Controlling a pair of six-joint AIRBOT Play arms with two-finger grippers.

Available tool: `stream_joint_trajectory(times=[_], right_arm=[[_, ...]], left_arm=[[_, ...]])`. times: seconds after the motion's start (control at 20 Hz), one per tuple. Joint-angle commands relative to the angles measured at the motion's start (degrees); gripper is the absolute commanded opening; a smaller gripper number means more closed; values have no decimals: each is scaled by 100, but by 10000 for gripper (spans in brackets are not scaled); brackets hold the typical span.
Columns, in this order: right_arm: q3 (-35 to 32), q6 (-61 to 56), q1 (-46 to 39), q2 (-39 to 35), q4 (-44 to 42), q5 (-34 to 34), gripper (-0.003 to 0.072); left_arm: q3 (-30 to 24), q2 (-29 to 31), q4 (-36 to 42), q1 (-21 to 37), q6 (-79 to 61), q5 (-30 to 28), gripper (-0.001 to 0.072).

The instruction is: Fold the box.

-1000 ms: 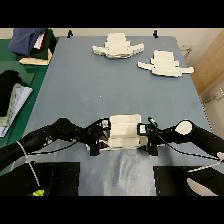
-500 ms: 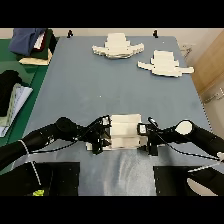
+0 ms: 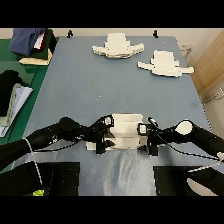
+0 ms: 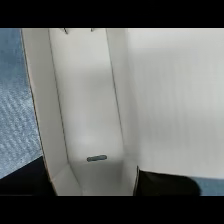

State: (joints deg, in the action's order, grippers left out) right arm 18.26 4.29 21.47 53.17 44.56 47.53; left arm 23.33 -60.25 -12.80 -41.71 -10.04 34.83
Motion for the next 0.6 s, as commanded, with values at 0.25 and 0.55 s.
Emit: stream_joint_trajectory(times=[0.25, 0.55], right_arm=[[0, 7, 4, -2, 0, -2, 520], [0, 7, 4, -2, 0, -2, 520]], left_arm=[[4, -13, 76, -11, -131, -17, 702], [7, 116, -584, 2, 376, -39, 42]])
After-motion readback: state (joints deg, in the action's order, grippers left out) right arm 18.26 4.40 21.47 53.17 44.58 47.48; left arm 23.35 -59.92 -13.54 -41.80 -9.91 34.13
